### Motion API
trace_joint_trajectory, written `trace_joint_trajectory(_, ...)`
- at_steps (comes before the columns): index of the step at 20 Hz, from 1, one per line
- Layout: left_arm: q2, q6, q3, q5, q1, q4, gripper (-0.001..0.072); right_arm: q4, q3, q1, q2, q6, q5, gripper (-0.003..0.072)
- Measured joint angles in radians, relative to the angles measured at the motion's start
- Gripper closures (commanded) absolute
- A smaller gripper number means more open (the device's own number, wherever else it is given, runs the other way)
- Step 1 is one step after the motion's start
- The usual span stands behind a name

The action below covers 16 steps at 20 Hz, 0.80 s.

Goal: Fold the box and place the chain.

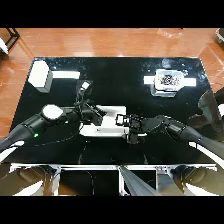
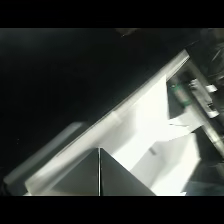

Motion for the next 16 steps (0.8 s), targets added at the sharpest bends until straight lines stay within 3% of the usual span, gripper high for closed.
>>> trace_joint_trajectory(7,-0.079,0.007,0.015,-0.041,0.011,0.140,0.0687,0.000,0.000,0.000,0.000,-0.003,0.014,0.0495)
trace_joint_trajectory(13,0.055,0.003,0.045,-0.250,0.175,0.305,0.0680,0.000,0.000,0.000,0.000,-0.001,-0.005,0.0496)
trace_joint_trajectory(14,0.088,0.002,0.046,-0.296,0.213,0.348,0.0588,0.000,0.000,0.000,0.000,-0.001,-0.008,0.0496)
trace_joint_trajectory(15,0.117,0.000,0.048,-0.329,0.245,0.382,0.0361,0.000,0.000,0.000,-0.001,-0.001,-0.011,0.0496)
trace_joint_trajectory(16,0.141,0.000,0.049,-0.352,0.274,0.415,0.0064,0.000,0.000,0.000,0.000,-0.001,-0.012,0.0495)
